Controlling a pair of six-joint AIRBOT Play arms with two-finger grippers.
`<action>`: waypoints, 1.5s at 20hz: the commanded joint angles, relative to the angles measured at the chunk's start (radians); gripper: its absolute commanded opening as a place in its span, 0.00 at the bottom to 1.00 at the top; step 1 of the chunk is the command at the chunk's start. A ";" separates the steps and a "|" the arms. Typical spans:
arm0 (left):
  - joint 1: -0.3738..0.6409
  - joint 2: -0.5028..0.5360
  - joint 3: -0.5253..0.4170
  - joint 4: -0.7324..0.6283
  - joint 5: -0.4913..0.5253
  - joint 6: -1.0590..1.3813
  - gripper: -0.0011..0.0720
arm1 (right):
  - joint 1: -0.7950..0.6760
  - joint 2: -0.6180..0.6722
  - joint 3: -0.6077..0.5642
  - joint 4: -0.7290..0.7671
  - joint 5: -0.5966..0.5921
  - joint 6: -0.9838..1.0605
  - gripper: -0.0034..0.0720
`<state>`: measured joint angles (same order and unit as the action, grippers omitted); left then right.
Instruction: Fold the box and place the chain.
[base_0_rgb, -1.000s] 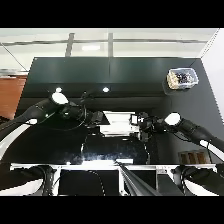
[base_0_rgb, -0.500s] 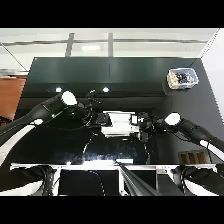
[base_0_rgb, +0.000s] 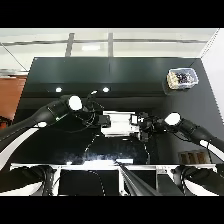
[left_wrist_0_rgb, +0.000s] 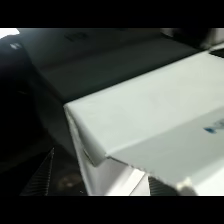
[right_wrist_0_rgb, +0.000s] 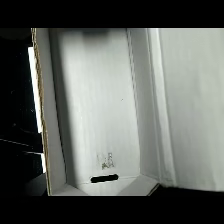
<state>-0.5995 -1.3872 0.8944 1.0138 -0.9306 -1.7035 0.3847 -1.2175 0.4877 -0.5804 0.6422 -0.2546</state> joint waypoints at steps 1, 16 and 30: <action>-0.061 0.000 0.025 0.179 0.011 -0.134 0.86 | 0.000 0.000 0.000 0.000 0.000 0.000 0.68; -0.217 -0.088 0.179 0.496 -0.116 -0.552 0.85 | 0.000 0.000 0.000 0.000 0.000 0.000 0.68; -0.255 -0.140 0.227 0.469 -0.130 -0.628 0.23 | 0.000 0.000 0.000 0.000 0.000 0.000 0.68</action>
<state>-0.8532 -1.5257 1.1194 1.4963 -1.0676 -2.3222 0.3847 -1.2175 0.4877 -0.5804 0.6426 -0.2539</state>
